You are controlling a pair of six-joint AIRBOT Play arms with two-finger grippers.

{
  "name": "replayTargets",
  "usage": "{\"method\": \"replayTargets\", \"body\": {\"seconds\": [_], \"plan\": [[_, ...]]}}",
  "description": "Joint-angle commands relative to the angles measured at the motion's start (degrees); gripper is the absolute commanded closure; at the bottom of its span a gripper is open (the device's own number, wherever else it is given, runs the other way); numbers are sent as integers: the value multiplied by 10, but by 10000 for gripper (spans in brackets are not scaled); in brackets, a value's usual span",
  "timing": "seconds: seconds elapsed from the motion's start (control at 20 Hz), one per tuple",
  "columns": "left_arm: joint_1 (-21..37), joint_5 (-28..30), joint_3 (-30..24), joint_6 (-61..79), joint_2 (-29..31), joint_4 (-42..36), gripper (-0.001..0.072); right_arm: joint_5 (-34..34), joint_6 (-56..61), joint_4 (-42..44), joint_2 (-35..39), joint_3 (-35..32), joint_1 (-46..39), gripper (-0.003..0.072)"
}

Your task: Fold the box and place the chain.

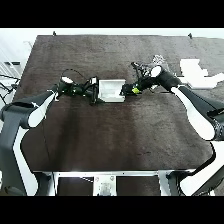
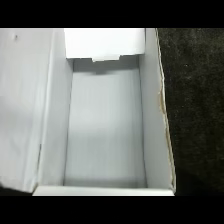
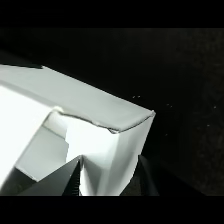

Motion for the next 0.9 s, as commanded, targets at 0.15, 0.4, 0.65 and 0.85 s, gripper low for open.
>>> {"method": "replayTargets", "body": {"seconds": [0.15,0.4,0.65,0.85], "plan": [[0,-1,0,-1,0,0,430,-17,118,-112,-12,26,31,257],[0,-1,0,-1,0,0,430,-5,221,-226,-12,56,62,258],[0,-1,0,-1,0,0,430,15,260,-265,-12,78,82,268],[0,0,0,-1,0,0,430,28,282,-275,-35,104,90,269]]}}
